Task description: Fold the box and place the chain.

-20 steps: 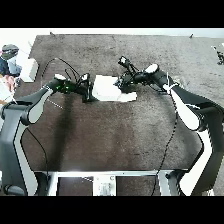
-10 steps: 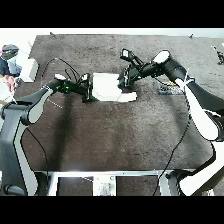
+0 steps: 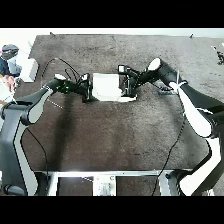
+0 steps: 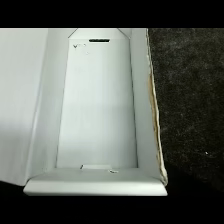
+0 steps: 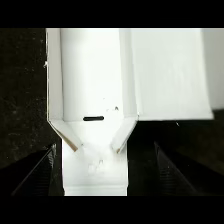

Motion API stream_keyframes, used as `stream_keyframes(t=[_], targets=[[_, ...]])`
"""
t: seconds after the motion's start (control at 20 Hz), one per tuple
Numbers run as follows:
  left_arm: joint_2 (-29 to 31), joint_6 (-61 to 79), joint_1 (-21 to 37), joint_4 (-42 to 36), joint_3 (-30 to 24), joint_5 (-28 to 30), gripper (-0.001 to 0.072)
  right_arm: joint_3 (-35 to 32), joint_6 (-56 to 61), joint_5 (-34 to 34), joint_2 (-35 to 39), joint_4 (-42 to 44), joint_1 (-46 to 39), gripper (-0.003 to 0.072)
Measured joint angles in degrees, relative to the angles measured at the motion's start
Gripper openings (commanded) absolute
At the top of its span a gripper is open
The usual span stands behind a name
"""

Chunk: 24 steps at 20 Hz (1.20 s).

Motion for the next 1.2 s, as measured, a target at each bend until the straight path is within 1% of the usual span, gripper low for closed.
stream_keyframes(t=[0.05,0.1,0.15,0.2,0.25,0.3,0.35,0.8,0.85,0.9,1.1,1.15,1.2], targets=[[0.0,0.0,0.0,0.0,0.0,0.0,0.0229,-0.1,-0.4,-0.7,-0.4,-0.1,0.4,0.0626],[0.0,0.0,0.0,0.0,0.0,0.0,0.0229,-0.1,-0.7,-1.3,-0.8,-0.3,0.8,0.0469],[0.0,-0.1,0.0,0.0,0.0,0.0,0.0229,-0.1,-0.9,-1.8,-1.0,-0.3,1.1,0.0407],[0.0,-0.2,0.0,0.0,0.0,0.0,0.0229,-0.1,-1.0,-2.1,-1.2,-0.4,1.4,0.0408],[0.0,-0.2,0.0,0.0,0.0,0.0,0.0229,-0.1,-1.0,-2.2,-1.4,-0.4,1.5,0.0361],[0.0,-0.2,0.0,0.0,0.0,0.0,0.0229,-0.1,-1.0,-2.3,-1.5,-0.5,1.6,0.0214],[0.0,-0.2,0.0,0.0,0.0,0.0,0.0228,-0.2,-1.0,-2.3,-1.5,-0.5,1.7,0.0204],[0.0,0.0,0.0,0.0,0.0,0.0,0.0228,-0.2,-0.8,-1.8,-2.2,5.4,2.0,0.0211],[0.0,0.0,0.0,0.0,0.0,0.0,0.0229,-0.2,-0.8,-2.1,-2.4,5.6,2.1,0.0315],[0.0,0.0,0.0,0.0,0.0,0.0,0.0229,-0.2,-0.8,-2.2,-2.6,5.9,2.1,0.0366],[0.0,0.0,0.0,0.0,0.0,0.0,0.0229,-0.2,-0.9,-2.6,-2.9,6.1,2.1,0.037],[0.0,0.0,0.0,0.0,0.0,0.0,0.0229,-0.2,-0.9,-2.6,-2.9,6.1,2.1,0.0517],[0.0,0.0,0.0,0.0,0.0,0.0,0.0229,-0.2,-0.9,-2.6,-2.9,6.3,2.1,0.0702]])
